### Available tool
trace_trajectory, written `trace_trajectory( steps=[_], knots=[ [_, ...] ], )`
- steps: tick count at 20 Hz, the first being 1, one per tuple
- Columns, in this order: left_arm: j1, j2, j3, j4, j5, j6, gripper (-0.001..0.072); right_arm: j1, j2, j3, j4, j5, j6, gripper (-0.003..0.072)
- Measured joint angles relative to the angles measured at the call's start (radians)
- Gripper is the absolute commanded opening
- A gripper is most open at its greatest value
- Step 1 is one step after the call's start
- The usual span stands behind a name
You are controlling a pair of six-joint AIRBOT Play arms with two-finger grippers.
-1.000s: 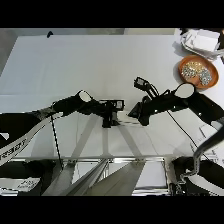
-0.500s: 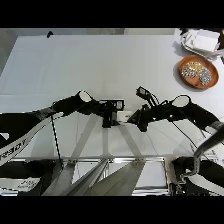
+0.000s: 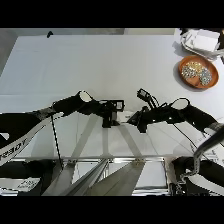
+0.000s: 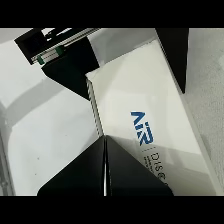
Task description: Fold the box and place the chain.
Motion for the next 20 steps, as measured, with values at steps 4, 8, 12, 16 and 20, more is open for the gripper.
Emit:
trace_trajectory(
  steps=[4,8,12,16,20],
  knots=[
    [0.0,0.0,0.0,-0.007,-0.003,-0.007,0.0271,0.001,0.029,0.01,-0.01,-0.009,0.0,0.0017],
    [0.0,0.0,0.0,-0.006,-0.003,-0.006,0.0271,0.001,0.065,0.056,-0.032,-0.016,0.027,0.0017],
    [0.0,0.0,0.0,-0.004,-0.002,-0.005,0.0271,0.0,0.078,0.126,-0.051,0.008,0.077,0.0017],
    [0.0,0.0,0.0,-0.003,-0.002,-0.003,0.0271,0.001,0.082,0.246,-0.192,0.119,0.212,0.0017],
    [0.0,0.0,0.0,-0.003,-0.001,-0.002,0.0271,0.001,0.112,0.404,-0.506,0.343,0.444,0.0017]
  ],
)
